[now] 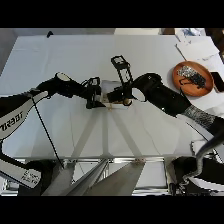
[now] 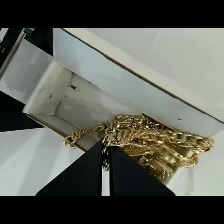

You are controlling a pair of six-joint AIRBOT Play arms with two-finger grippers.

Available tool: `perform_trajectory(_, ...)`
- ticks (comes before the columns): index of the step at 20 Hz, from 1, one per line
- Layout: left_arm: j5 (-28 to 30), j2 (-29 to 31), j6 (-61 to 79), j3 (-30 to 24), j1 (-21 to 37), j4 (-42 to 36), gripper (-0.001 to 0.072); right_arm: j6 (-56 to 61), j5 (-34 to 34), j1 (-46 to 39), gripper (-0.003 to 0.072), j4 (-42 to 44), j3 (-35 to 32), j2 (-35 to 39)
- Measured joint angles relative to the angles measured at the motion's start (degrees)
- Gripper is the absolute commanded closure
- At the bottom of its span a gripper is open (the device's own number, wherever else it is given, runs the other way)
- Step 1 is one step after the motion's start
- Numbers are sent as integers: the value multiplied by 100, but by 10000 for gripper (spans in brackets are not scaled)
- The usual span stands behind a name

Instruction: Fold the box and place the chain.

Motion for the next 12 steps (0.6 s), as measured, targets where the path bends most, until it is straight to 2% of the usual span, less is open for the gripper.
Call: perform_trajectory(12,-2,0,0,0,0,0,488,-323,-181,26,675,271,2,-85)
